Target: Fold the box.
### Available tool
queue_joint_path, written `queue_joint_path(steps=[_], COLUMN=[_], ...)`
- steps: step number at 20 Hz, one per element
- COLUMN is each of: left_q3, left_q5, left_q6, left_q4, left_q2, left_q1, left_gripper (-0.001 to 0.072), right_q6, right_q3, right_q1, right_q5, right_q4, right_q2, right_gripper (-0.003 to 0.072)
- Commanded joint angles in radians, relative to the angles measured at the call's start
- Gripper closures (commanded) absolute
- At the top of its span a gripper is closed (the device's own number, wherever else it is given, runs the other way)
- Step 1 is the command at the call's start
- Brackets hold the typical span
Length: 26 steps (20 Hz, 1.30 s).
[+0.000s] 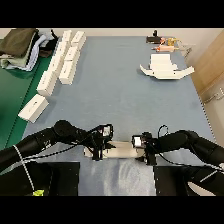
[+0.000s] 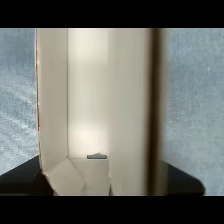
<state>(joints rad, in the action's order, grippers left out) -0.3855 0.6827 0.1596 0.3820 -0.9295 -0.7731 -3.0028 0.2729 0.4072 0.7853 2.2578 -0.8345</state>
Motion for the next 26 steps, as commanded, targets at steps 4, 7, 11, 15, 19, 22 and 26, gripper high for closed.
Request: queue_joint_path(steps=[4, 7, 11, 15, 19, 22, 26], left_q3=[0.0, 0.0, 0.0, 0.0, 0.0, 0.0, 0.0], left_q5=[-0.001, -0.001, -0.001, -0.001, -0.001, -0.001, 0.0], left_q6=[0.0, 0.0, 0.0, 0.0, 0.0, 0.0, 0.0], left_q4=[0.0, 0.0, 0.0, 0.0, 0.0, 0.0, 0.0], left_q2=[0.0, 0.0, 0.0, 0.0, 0.0, 0.0, 0.0], left_q1=[0.001, 0.001, 0.001, 0.001, 0.001, 0.001, 0.001], left_gripper=[0.0693, 0.0693, 0.0693, 0.0693, 0.0693, 0.0693, 0.0693], right_q6=[0.001, 0.001, 0.001, 0.001, 0.001, 0.001, 0.001], right_q3=[-0.001, 0.0, 0.009, 0.009, 0.009, 0.009, 0.009], right_q1=[0.0, 0.0, 0.0, 0.0, 0.0, 0.0, 0.0], right_q5=[0.0, 0.0, 0.003, 0.005, 0.005, 0.005, 0.005], right_q4=[0.002, 0.001, -0.002, -0.01, -0.01, -0.01, -0.01], right_q2=[0.0, 0.001, 0.0, 0.0, 0.0, 0.0, 0.0], right_gripper=[0.018, 0.0179, 0.0177, 0.0177, 0.0177, 0.0177, 0.0177])
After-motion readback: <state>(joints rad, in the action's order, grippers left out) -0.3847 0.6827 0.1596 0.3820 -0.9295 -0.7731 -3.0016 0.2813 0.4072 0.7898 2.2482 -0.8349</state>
